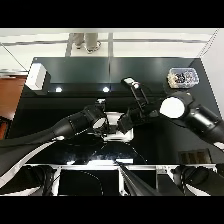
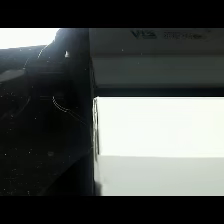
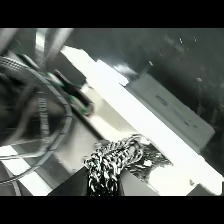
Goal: Fold the box and place the chain.
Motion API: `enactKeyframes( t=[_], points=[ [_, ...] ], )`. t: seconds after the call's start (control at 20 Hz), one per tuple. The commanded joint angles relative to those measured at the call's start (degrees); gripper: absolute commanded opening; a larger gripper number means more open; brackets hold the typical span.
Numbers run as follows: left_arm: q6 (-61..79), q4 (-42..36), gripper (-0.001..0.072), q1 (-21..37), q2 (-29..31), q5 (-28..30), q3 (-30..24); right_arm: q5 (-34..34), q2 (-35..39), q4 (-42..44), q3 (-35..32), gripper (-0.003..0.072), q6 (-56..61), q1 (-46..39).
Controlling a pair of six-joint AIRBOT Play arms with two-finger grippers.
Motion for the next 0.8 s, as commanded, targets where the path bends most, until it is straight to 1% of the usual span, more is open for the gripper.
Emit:
enactKeyframes(
  t=[0.0,0.05,0.1,0.15,0.2,0.3,0.45,0.55,0.6,0.65,0.7,0.75],
  points=[
    [0.00,-0.20,0.0023,0.02,0.02,-0.07,-0.02,1.16,-3.21,-2.36,-0.24,0.0010,-0.13,0.90],
    [0.00,-0.24,0.0023,0.02,0.02,0.09,-0.02,1.62,-3.54,-2.27,-0.24,0.0019,-0.15,1.07],
    [0.00,-0.22,0.0024,0.02,0.02,0.13,-0.02,1.79,-3.54,-2.49,-0.24,0.0151,-0.15,1.14],
    [0.00,-0.20,0.0024,0.02,0.00,0.13,-0.02,2.23,-3.48,-2.97,-0.17,0.0443,-0.15,0.94],
    [0.00,-0.20,0.0024,0.02,0.00,0.13,-0.02,3.69,-3.10,-4.87,0.11,0.0502,-0.20,0.24],
    [0.02,-0.24,0.0024,0.02,0.02,-0.37,-0.02,6.47,-0.28,-9.01,0.33,0.0502,-0.31,-2.67],
    [0.98,-0.22,0.0025,0.04,0.02,-0.28,-0.02,8.92,7.69,-14.99,0.28,0.0502,-0.35,-9.57],
    [-1.77,-0.20,0.0025,0.35,0.02,-0.28,0.00,10.16,12.15,-17.22,0.24,0.0502,-0.37,-14.75],
    [-3.54,-0.28,0.0078,0.59,0.02,-0.26,0.02,10.56,13.53,-17.66,0.24,0.0502,-0.37,-17.18],
    [-4.44,-1.05,0.0342,0.79,0.09,-0.33,0.17,10.88,14.32,-17.86,0.24,0.0502,-0.39,-19.21],
    [-4.44,-1.49,0.0560,0.96,0.17,-1.01,0.68,11.13,14.51,-17.86,0.22,0.0502,-0.42,-20.76],
    [-3.41,-1.57,0.0566,1.25,0.52,-1.70,1.36,10.97,14.49,-17.84,0.04,0.0502,-0.59,-22.01]
  ],
)
